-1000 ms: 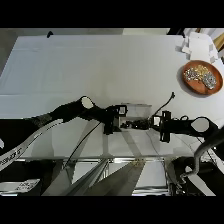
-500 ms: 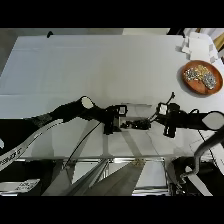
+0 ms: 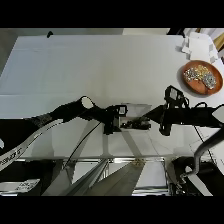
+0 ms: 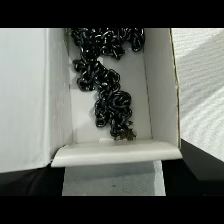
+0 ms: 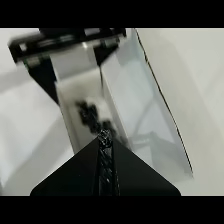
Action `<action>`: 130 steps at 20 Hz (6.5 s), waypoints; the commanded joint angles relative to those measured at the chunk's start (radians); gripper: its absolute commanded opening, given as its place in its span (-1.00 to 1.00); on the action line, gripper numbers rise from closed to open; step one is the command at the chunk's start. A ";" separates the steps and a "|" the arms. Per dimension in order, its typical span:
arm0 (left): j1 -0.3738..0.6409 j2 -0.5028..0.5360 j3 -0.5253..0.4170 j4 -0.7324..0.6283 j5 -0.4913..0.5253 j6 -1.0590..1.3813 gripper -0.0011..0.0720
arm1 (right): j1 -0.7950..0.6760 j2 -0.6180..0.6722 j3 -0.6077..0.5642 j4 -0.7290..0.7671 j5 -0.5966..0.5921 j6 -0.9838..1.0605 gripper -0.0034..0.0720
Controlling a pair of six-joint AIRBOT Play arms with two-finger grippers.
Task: Fold the box and place the chain.
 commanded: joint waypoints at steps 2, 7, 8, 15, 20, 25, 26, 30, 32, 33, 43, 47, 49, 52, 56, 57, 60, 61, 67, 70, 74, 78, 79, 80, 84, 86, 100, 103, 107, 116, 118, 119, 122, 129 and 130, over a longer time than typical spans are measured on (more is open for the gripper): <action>0.001 0.001 0.000 0.000 0.000 0.000 -0.78 | 0.025 -0.050 0.004 0.118 -0.014 0.006 -0.89; 0.001 0.001 0.000 0.000 0.000 0.000 -0.78 | 0.157 -0.163 0.004 0.030 -0.145 0.007 -0.88; 0.001 0.001 0.000 0.000 0.000 0.000 -0.78 | 0.172 -0.182 0.004 0.005 -0.167 0.008 -0.88; 0.001 0.001 0.000 0.000 0.000 0.000 -0.78 | 0.180 -0.208 0.004 -0.112 -0.198 0.090 -0.80; 0.001 0.001 0.000 0.000 0.000 0.000 -0.78 | 0.180 -0.208 0.004 -0.112 -0.197 0.089 -0.37; 0.001 0.001 0.000 0.000 0.000 0.000 -0.78 | 0.174 -0.162 0.004 -0.178 -0.190 0.088 -0.39; 0.001 0.001 0.000 0.000 0.000 0.000 -0.78 | 0.156 -0.135 0.004 -0.198 -0.176 0.088 -0.39; 0.001 0.001 0.000 0.000 0.000 0.000 -0.78 | 0.008 -0.041 0.004 -0.323 -0.020 0.076 -0.40; 0.001 0.001 0.000 0.000 0.000 0.000 -0.78 | -0.043 -0.040 0.003 -0.446 0.051 0.063 -0.40; 0.001 0.001 0.000 0.000 0.000 0.000 -0.78 | -0.052 -0.046 0.000 -0.475 0.048 0.044 -0.40; 0.001 0.001 0.000 0.000 0.000 0.000 -0.78 | -0.056 -0.143 -0.203 -0.306 -0.153 -0.317 -0.11; 0.001 0.001 0.000 0.000 0.000 0.000 -0.78 | -0.056 -0.143 -0.242 -0.264 -0.254 -0.378 -0.11; 0.001 0.001 0.000 0.000 0.000 0.000 -0.78 | -0.056 -0.145 -0.243 -0.234 -0.274 -0.413 -0.11; 0.001 0.001 0.000 0.000 0.000 0.000 -0.78 | -0.056 -0.145 -0.249 -0.154 -0.273 -0.499 -0.11; 0.001 0.001 0.000 0.000 0.000 0.000 -0.78 | -0.056 -0.186 -0.251 -0.155 -0.285 -0.528 -0.11; 0.001 0.001 0.000 0.000 0.000 0.000 -0.78 | -0.056 -0.200 -0.251 -0.155 -0.297 -0.528 -0.11; 0.001 0.001 0.000 0.000 0.000 0.000 -0.78 | -0.056 -0.211 -0.251 -0.144 -0.312 -0.557 -0.11; 0.001 0.001 0.000 0.000 0.000 0.000 -0.78 | -0.056 -0.211 -0.251 -0.140 -0.318 -0.557 -0.11; 0.001 0.001 0.000 0.000 0.000 0.000 -0.78 | -0.056 -0.247 -0.251 -0.139 -0.344 -0.557 -0.11; 0.001 0.001 0.000 0.000 0.000 0.000 -0.78 | -0.056 -0.250 -0.251 -0.128 -0.345 -0.557 -0.11; 0.001 0.001 0.000 0.000 0.000 0.000 -0.78 | -0.027 -0.267 -0.251 -0.118 -0.348 -0.556 -0.14; 0.001 0.001 0.000 0.000 0.000 0.000 -0.78 | 0.015 -0.274 -0.251 -0.130 -0.348 -0.549 -0.46; 0.001 0.001 0.000 0.000 0.000 0.000 -0.78 | 0.015 -0.274 -0.251 -0.150 -0.348 -0.547 -0.53; 0.001 0.001 0.000 0.000 0.000 0.000 -0.78 | 0.015 -0.274 -0.251 -0.169 -0.348 -0.541 -0.69; 0.001 0.001 0.000 0.000 0.000 0.000 -0.78 | 0.015 -0.247 -0.251 -0.187 -0.341 -0.540 -0.88; 0.001 0.001 0.000 0.000 0.000 0.000 -0.78 | 0.000 -0.219 -0.251 -0.196 -0.343 -0.514 -0.89; 0.001 0.001 0.000 0.000 0.000 0.000 -0.78 | -0.118 0.099 -0.198 -0.082 -0.108 -0.399 -0.89; 0.001 0.001 0.000 0.000 0.000 0.000 -0.78 | -0.118 0.106 -0.112 0.075 -0.006 -0.282 -0.89; 0.001 0.001 0.000 0.000 0.000 0.000 -0.78 | -0.118 0.100 -0.064 0.203 0.019 -0.230 -0.89; 0.001 0.001 0.000 0.000 0.000 0.000 -0.78 | 0.085 -0.184 -0.065 0.135 -0.130 -0.129 -0.88; 0.001 0.001 0.000 0.000 0.000 0.000 -0.78 | 0.134 -0.229 -0.065 0.106 -0.199 -0.120 -0.87; 0.001 0.001 0.000 0.000 0.000 0.000 -0.78 | 0.143 -0.245 -0.065 0.106 -0.217 -0.117 -0.78; 0.001 0.001 0.000 0.000 0.000 0.000 -0.78 | 0.143 -0.261 -0.065 0.102 -0.240 -0.095 -0.75; 0.001 0.001 0.000 0.000 0.000 0.000 -0.78 | 0.133 -0.194 -0.061 -0.004 -0.204 -0.072 -0.22; 0.001 0.001 0.000 0.000 0.000 0.000 -0.78 | 0.105 -0.159 -0.053 -0.066 -0.206 -0.005 -0.27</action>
